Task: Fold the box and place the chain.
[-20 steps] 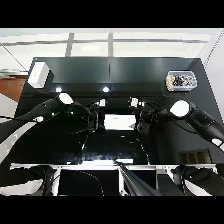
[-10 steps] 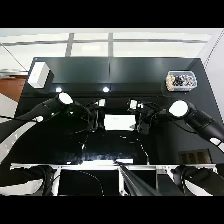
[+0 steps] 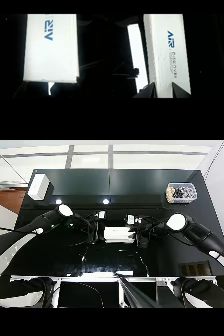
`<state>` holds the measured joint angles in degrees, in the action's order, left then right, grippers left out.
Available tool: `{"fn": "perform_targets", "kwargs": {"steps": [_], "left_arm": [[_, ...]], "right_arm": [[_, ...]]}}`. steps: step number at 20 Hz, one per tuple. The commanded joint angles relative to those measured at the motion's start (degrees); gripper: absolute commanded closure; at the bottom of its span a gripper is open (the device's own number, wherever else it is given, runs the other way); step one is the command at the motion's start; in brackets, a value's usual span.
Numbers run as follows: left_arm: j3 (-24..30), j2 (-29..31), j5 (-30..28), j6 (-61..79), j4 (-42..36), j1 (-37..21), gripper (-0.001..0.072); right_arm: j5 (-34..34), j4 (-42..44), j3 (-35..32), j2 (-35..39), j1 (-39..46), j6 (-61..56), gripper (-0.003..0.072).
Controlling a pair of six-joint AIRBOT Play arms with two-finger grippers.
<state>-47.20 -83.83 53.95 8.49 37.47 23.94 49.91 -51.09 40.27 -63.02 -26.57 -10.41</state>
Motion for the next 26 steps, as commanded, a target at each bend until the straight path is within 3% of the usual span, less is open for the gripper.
{"fn": "perform_targets", "kwargs": {"steps": [1, 11, 26], "left_arm": [[0.00, -0.04, -0.07, 0.02, 0.00, 0.04, 0.0356], [0.00, -0.04, -0.07, 0.02, 0.02, 0.04, 0.0356], [0.00, -0.04, 0.09, 0.02, 0.00, 0.04, 0.0356]], "right_arm": [[-0.04, 0.02, 0.07, -0.02, -0.09, -0.13, 0.0556], [1.49, -0.04, 3.82, 0.02, -0.04, -5.07, 0.0555], [3.91, -2.75, 3.74, -0.04, 0.00, -6.73, 0.0555]]}}
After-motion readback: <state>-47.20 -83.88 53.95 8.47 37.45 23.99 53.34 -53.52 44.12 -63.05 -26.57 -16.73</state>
